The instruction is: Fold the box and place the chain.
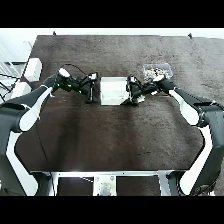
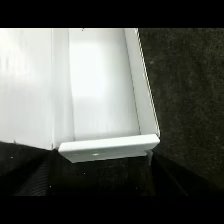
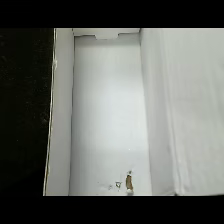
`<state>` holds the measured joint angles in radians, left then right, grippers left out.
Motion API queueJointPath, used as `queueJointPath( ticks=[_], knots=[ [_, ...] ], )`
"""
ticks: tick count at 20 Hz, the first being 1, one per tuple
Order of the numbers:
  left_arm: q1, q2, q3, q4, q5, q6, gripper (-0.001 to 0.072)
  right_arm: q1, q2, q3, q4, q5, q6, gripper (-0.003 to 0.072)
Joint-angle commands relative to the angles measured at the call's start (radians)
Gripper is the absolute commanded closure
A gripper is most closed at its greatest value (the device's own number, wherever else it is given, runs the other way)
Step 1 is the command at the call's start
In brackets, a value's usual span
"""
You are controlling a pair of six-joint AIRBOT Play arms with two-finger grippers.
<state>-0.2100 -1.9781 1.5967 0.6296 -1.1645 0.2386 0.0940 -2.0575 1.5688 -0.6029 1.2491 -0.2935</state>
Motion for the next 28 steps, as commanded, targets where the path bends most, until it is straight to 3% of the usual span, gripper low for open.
queueJointPath(
  ticks=[1, 12, 28],
  knots=[
    [0.0, -0.006, 0.0, -0.033, -0.006, 0.024, -0.0011, 0.0, -0.001, 0.0, 0.0, 0.0, 0.0, 0.0189],
    [-0.002, -0.006, 0.0, 0.001, -0.026, 0.032, -0.0011, 0.0, -0.001, 0.0, 0.0, 0.0, 0.0, 0.0189],
    [-0.018, -0.05, 0.0, -0.109, 0.039, 0.085, -0.0011, 0.0, -0.001, 0.0, 0.0, 0.0, 0.0, 0.0189]
  ],
)
